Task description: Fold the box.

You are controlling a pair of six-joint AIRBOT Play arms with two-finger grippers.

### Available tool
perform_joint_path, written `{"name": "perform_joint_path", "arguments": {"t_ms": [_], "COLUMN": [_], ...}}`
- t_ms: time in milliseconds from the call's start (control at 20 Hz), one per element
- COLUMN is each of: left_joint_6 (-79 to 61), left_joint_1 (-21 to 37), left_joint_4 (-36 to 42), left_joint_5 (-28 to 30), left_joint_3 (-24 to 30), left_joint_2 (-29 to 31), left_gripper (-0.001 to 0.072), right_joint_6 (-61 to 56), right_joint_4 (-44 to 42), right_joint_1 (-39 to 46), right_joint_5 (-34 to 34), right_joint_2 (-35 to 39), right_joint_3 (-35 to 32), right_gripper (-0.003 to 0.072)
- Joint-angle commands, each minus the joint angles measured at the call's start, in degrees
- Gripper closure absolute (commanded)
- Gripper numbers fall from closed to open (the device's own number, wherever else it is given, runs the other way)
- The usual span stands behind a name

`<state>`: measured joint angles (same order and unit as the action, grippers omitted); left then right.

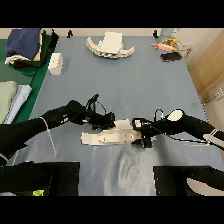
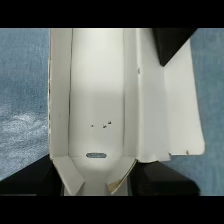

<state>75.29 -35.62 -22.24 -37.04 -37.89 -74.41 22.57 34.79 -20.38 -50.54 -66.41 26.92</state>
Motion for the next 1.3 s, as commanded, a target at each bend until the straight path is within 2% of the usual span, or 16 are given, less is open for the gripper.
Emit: {"name": "perform_joint_path", "arguments": {"t_ms": [0,100,250,350,450,550,650,800,850,900,950,1000,1100,1250], "left_joint_6": [-2.3,-6.1,-10.4,-11.4,-11.8,-16.0,-24.1,-31.9,-37.6,-43.5,-49.9,-55.8,-66.6,-74.7], "left_joint_1": [0.0,2.3,9.4,13.7,15.3,13.9,10.4,2.3,1.9,2.9,4.1,5.4,6.9,6.9], "left_joint_4": [0.4,0.1,-2.8,-9.2,-20.1,-27.4,-30.1,-36.5,-35.3,-33.5,-30.4,-26.8,-21.3,-20.1], "left_joint_5": [-1.2,-4.3,-12.0,-16.5,-20.6,-23.6,-24.8,-23.1,-23.1,-22.8,-21.7,-19.6,-16.3,-12.5], "left_joint_3": [-1.1,-3.8,-7.4,-7.8,-7.7,-7.4,-6.3,-3.6,-2.3,-0.5,1.8,4.1,8.2,12.2], "left_joint_2": [-0.5,0.8,6.7,12.1,17.7,22.3,26.2,29.4,30.1,30.5,30.4,30.1,29.5,27.7], "left_gripper": [0.0695,0.0696,0.0696,0.0696,0.0696,0.0696,0.0696,0.0696,0.0694,0.0663,0.0282,0.0021,0.0020,0.0020], "right_joint_6": [0.0,0.0,0.0,0.0,0.0,0.0,0.0,0.0,0.0,0.0,0.0,0.0,0.0,0.0], "right_joint_4": [-0.1,-0.1,-0.1,-0.1,-0.1,-0.1,-0.1,-0.1,-0.1,-0.1,-0.1,-0.1,0.0,0.0], "right_joint_1": [0.0,0.0,0.0,0.0,0.0,0.0,0.0,0.0,0.0,0.0,0.0,0.1,0.0,0.1], "right_joint_5": [0.0,0.1,0.1,0.1,0.0,0.0,0.0,0.1,0.0,0.1,0.1,0.1,0.1,0.1], "right_joint_2": [0.0,0.0,0.0,0.0,0.0,0.0,0.0,0.0,0.0,0.0,0.0,0.0,0.0,0.0], "right_joint_3": [0.0,0.0,0.0,0.0,0.0,0.0,0.0,0.0,0.0,0.0,0.0,0.0,0.0,0.0], "right_gripper": [0.0172,0.0172,0.0172,0.0172,0.0172,0.0172,0.0172,0.0172,0.0172,0.0172,0.0172,0.0172,0.0172,0.0172]}}
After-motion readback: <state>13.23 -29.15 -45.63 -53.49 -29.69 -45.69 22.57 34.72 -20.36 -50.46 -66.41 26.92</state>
